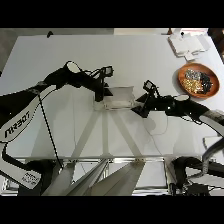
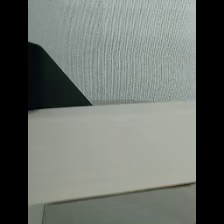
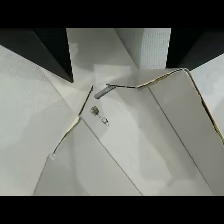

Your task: Fold the box and place the chain.

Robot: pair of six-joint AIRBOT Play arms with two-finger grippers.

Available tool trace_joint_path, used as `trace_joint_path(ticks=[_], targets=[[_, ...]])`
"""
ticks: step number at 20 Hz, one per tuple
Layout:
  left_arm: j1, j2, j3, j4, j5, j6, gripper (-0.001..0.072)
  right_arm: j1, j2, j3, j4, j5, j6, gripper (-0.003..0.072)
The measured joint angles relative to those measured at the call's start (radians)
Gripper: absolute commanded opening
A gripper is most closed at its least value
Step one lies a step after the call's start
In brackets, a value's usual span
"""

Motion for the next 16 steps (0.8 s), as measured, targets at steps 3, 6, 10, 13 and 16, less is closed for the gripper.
trace_joint_path(ticks=[3,6,10,13,16], targets=[[0.0,0.0,0.0,0.0,0.0,0.0,0.0014,0.0,0.0,0.014,0.0,0.006,-0.077,0.0629],[0.0,0.0,0.0,0.0,0.001,-0.001,0.0014,0.0,0.0,0.033,-0.001,0.015,-0.17,0.0628],[0.0,0.0,0.0,0.0,0.001,-0.001,0.0014,0.0,-0.003,0.047,-0.001,0.021,-0.286,0.0631],[0.0,0.0,0.0,0.0,0.0,-0.001,0.0014,0.0,-0.009,0.05,-0.001,0.035,-0.326,0.0629],[0.0,0.0,0.0,0.0,0.0,-0.001,0.0014,0.0,-0.012,0.052,0.0,0.045,-0.342,0.0629]])
